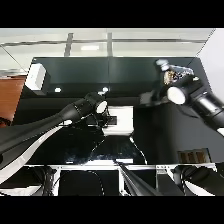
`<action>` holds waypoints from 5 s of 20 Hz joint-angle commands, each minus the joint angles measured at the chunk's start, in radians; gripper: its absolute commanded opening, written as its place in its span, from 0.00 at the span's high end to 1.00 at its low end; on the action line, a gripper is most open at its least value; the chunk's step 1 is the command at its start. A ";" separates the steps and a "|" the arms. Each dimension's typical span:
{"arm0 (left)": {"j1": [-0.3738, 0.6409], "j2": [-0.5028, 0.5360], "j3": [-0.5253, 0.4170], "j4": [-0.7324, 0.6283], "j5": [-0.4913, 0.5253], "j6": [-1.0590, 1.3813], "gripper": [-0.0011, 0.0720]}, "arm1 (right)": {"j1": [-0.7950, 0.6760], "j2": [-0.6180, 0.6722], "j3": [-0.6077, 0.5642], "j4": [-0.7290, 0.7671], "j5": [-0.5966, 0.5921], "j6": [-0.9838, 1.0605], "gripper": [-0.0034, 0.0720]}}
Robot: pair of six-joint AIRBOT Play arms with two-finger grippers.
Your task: Fold the box and place the chain.
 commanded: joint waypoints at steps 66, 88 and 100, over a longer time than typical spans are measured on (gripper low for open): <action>0.001 -0.001 0.000 0.003 -0.003 -0.001 0.95 | -0.170 0.141 0.387 0.790 0.397 -0.647 0.94; 0.001 -0.001 0.000 0.003 -0.003 -0.001 0.95 | -0.106 0.139 0.324 0.879 0.264 -0.682 0.94; 0.001 -0.001 0.000 0.003 -0.003 -0.001 0.95 | -0.058 0.137 -0.148 0.935 -0.104 -0.652 0.94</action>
